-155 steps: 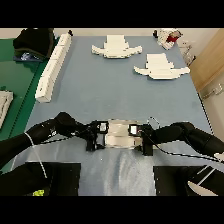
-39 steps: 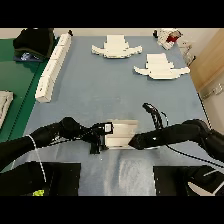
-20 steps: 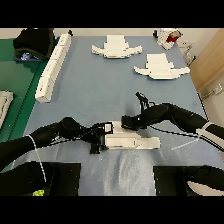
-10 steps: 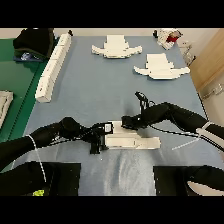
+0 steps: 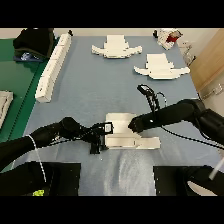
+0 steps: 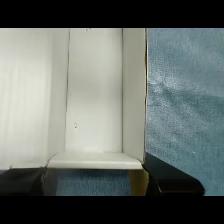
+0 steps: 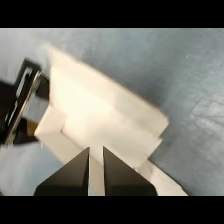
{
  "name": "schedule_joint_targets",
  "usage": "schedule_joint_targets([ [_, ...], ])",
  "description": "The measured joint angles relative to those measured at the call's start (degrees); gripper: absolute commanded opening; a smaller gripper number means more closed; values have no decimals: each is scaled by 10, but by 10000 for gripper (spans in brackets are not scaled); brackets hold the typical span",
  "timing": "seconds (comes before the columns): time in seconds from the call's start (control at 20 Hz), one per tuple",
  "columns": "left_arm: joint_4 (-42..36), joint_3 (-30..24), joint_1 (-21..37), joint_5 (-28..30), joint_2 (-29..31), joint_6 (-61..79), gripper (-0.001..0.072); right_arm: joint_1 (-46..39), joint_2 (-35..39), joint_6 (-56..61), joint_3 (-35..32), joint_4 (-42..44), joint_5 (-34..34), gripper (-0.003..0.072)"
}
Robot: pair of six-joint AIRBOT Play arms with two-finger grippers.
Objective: Fold the box.
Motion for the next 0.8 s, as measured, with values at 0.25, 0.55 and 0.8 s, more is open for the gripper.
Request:
schedule_joint_targets([
  [0.25,0,0,0,0,0,0,511,0,76,-158,-38,-27,-107,489],
  [0.55,0,0,0,0,0,0,511,0,99,-347,-98,-94,-82,719],
  [0.8,0,0,0,0,0,0,510,0,100,-478,-144,-89,5,667],
])
